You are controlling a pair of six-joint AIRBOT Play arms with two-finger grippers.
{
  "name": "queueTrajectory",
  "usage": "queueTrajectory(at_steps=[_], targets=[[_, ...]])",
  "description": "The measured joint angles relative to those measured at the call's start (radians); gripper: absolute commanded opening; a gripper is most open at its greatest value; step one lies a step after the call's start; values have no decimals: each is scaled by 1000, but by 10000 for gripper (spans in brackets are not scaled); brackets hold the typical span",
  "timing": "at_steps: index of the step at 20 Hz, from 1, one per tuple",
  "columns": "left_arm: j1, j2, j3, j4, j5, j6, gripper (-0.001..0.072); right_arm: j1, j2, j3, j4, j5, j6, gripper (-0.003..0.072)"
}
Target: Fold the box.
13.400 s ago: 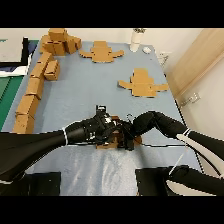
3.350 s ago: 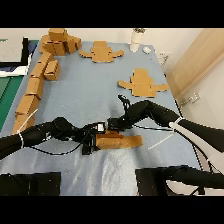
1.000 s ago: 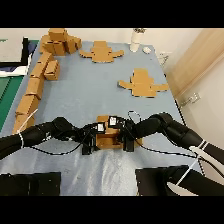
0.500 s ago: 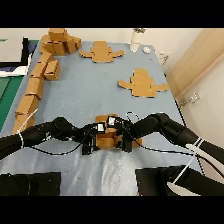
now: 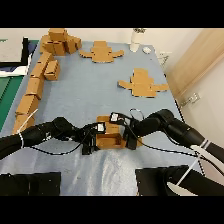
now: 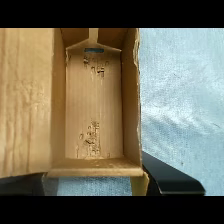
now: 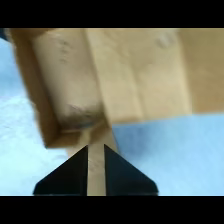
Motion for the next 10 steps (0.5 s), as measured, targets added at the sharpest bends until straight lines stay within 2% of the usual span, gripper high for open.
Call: queueTrajectory(at_steps=[4,6,8,10], targets=[[0,0,0,0,0,1,450,-26,83,28,-219,-34,379,5],[0,0,0,0,0,1,450,-79,96,30,-315,-104,602,4],[0,0,0,0,0,2,450,-160,87,15,-356,-179,772,4],[0,0,0,1,0,2,449,-245,65,-14,-330,-210,866,4]])
